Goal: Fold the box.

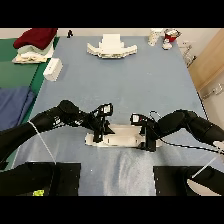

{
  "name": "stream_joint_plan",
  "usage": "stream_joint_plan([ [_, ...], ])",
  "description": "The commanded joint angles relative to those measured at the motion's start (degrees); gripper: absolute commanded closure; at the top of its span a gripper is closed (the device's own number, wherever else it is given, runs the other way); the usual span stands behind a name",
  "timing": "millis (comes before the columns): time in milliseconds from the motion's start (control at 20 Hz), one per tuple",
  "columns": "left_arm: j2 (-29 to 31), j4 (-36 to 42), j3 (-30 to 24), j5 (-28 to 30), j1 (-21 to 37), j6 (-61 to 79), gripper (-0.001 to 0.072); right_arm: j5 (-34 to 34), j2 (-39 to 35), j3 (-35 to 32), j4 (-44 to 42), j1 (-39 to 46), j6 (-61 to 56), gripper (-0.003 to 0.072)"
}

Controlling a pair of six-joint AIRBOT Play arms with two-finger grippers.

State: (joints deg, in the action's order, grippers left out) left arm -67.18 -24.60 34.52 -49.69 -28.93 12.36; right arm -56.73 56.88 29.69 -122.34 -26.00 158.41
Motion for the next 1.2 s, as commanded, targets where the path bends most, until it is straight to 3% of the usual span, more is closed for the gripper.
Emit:
stream_joint_plan([
  [0,0.00,-0.02,0.07,0.02,-0.02,0.02,0.0697,0.72,0.07,0.00,-0.28,-0.17,0.04,-0.0027],
  [200,0.00,-0.02,0.07,0.02,-0.02,0.02,0.0697,0.94,-1.07,-0.28,-2.34,-0.15,3.93,-0.0018],
  [600,0.00,-0.04,0.07,0.02,-0.02,0.02,0.0697,9.53,-5.05,-7.58,-5.66,-0.17,13.46,-0.0006],
  [1150,0.00,-0.02,0.07,0.02,-0.02,0.02,0.0697,13.00,-3.63,-8.41,-6.12,-0.50,13.68,0.0010],
])
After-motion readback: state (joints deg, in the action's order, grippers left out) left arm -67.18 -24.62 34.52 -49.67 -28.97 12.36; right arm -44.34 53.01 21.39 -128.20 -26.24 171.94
